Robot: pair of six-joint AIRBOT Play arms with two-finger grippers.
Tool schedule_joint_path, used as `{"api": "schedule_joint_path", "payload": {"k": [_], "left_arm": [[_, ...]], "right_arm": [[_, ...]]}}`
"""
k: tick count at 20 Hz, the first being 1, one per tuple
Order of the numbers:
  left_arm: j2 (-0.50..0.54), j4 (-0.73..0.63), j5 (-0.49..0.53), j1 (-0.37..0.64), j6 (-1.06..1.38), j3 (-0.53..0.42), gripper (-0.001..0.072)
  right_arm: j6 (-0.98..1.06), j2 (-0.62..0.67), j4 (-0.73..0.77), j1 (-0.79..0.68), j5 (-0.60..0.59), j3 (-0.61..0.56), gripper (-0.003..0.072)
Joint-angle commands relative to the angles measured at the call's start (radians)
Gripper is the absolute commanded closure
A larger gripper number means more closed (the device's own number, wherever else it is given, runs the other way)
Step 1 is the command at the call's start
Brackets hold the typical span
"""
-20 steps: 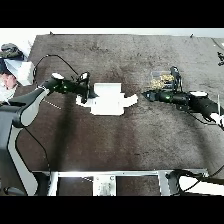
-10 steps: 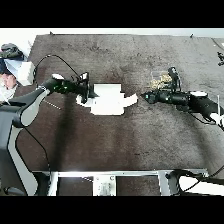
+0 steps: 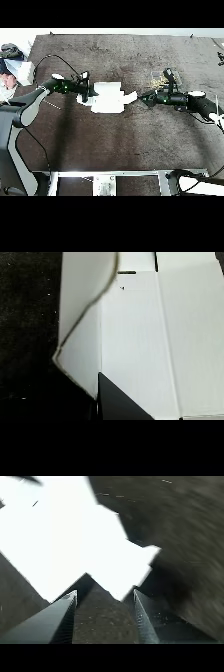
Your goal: Fold the box and place the chain.
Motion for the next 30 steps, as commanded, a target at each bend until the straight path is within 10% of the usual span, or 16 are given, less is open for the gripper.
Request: {"api": "schedule_joint_path", "payload": {"k": [1, 18, 30], "left_arm": [[-0.001, -0.001, -0.015, 0.0, 0.0, 0.0, 0.0697], [0.001, -0.008, -0.014, 0.0, 0.0, 0.0, 0.0698], [0.0, 0.001, -0.007, 0.0, 0.0, -0.002, 0.0697]], "right_arm": [[-0.234, 0.0, -0.013, 0.08, 0.009, 0.001, 0.009], [-0.276, -0.072, -0.295, 0.412, -0.367, 0.001, 0.0043], [-0.325, -0.115, -0.28, 0.43, -0.407, 0.019, 0.0043]]}}
